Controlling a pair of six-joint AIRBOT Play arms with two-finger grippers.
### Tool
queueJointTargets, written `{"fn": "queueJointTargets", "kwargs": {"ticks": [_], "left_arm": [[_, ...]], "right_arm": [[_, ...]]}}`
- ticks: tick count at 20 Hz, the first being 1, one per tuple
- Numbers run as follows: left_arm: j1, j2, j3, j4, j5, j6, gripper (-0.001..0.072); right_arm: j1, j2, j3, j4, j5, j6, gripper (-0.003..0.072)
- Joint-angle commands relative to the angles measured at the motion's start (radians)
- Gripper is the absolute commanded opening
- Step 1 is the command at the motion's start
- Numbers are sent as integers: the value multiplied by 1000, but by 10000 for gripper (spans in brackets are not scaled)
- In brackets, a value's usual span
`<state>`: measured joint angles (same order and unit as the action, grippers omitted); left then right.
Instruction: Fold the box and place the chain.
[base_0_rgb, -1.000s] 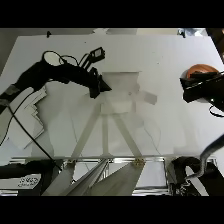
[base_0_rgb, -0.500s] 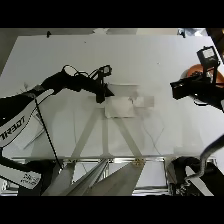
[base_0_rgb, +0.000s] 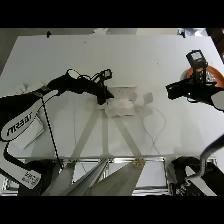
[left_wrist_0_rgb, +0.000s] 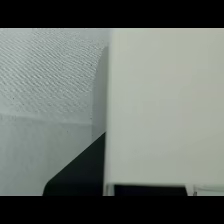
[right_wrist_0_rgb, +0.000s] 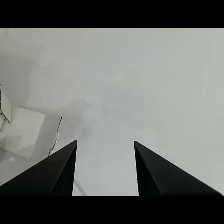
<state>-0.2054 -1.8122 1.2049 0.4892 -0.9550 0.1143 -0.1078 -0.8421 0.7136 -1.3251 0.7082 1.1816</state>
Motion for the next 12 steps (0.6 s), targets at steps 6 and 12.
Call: {"fn": "queueJointTargets", "kwargs": {"ticks": [6,12], "left_arm": [[0,-7,0,-78,8,125,4],[-1,-17,0,-30,-60,125,2]], "right_arm": [[0,-5,1,32,-33,0,395],[0,-5,1,50,-47,0,395]]}}
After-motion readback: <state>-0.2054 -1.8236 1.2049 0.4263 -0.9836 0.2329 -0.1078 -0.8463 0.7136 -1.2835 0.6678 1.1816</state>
